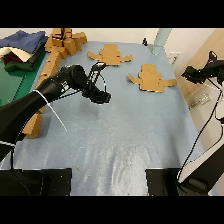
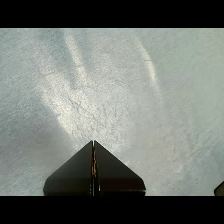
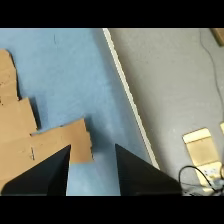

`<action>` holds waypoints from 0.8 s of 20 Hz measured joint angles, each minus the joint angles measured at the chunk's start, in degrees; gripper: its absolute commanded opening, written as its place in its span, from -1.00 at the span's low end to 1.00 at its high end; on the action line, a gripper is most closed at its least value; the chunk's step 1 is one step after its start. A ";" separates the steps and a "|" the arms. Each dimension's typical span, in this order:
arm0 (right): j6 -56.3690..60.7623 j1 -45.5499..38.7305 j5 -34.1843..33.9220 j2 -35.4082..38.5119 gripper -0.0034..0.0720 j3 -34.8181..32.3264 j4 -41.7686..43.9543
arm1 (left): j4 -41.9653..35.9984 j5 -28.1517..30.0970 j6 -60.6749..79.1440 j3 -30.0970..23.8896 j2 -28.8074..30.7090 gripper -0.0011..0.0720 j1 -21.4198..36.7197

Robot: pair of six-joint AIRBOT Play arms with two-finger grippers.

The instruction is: Fold the box.

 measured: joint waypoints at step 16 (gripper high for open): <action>-6.25 1.11 -4.33 -9.49 -0.88 5.46 10.12 | 0.02 0.09 -0.33 0.00 0.00 -0.93 0.00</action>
